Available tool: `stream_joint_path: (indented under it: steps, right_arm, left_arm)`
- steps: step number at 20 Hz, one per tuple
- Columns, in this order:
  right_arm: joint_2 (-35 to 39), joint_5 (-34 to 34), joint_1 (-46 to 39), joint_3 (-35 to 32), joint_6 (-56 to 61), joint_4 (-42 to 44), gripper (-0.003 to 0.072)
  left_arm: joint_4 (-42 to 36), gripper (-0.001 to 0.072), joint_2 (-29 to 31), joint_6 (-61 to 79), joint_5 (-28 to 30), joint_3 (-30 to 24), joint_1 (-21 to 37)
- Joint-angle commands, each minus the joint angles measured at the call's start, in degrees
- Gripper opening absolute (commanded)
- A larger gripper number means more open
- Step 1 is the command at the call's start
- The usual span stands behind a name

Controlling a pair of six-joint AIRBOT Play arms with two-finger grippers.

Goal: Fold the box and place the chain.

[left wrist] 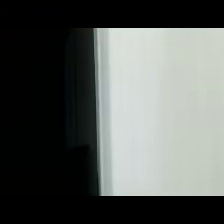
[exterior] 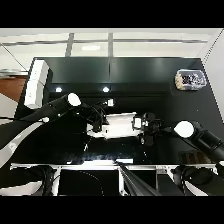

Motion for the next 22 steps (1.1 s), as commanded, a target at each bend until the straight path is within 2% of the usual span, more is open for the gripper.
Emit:
stream_joint_path:
  steps: [1, 8, 17, 22]
  right_arm:
    - [0.2, -1.3, -1.3, 0.3, 0.2, 2.7, 0.0698]
    - [-0.2, -2.2, -1.3, 0.2, 0.1, 1.1, 0.0696]
    - [-0.2, -1.4, -5.3, -0.2, 2.6, 1.4, 0.0696]
    - [-2.8, -5.6, -5.3, -0.3, -6.3, 11.5, 0.0696]
  left_arm:
    - [0.3, 0.0025, 0.1, 0.1, 0.2, 0.6, 0.0]
    - [5.7, 0.0024, 0.1, 0.1, 1.0, 2.3, -3.4]
    - [7.0, 0.0025, 0.1, 0.0, 1.5, 2.3, -3.1]
    - [7.0, 0.0025, 0.1, 0.1, 2.6, 2.3, -3.1]
